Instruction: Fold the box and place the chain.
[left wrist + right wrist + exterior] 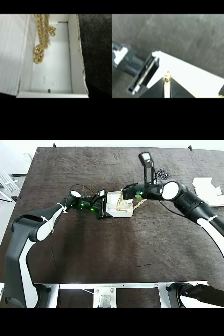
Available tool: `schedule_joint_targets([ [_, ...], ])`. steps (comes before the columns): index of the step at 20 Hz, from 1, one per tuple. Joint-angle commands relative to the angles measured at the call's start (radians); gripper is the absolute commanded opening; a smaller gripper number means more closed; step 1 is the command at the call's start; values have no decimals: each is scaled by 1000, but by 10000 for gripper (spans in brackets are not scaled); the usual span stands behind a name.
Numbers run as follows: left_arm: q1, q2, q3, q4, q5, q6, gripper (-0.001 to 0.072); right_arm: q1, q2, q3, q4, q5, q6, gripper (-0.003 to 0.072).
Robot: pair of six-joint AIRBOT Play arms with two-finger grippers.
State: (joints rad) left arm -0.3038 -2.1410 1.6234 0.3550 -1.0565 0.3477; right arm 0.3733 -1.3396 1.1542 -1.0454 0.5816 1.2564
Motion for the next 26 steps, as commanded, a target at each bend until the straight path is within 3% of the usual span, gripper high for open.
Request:
schedule_joint_targets([
  [1,0,1,1,0,0,0,275,21,-38,-60,25,2,0,11],
  [8,0,1,1,0,0,0,276,68,-155,-80,40,-62,0,13],
  [9,0,1,1,0,0,0,276,65,-161,-80,40,-63,0,50],
  [11,0,1,1,0,0,0,275,53,-161,-79,40,-74,-1,324],
  [16,0,1,1,0,0,0,275,-18,-144,-78,40,-118,0,319],
  [21,0,1,1,0,0,0,275,-229,-69,-121,-55,-95,0,320],
  [22,0,1,1,0,0,0,275,-283,-71,-130,-43,-96,8,354],
  [23,0,1,1,0,-1,0,275,-338,-78,-135,-20,-100,26,480],
  [24,0,1,1,0,0,0,275,-383,-92,-133,20,-110,25,516],
  [26,0,1,1,0,0,0,275,-434,-138,-113,66,-122,14,516],
])
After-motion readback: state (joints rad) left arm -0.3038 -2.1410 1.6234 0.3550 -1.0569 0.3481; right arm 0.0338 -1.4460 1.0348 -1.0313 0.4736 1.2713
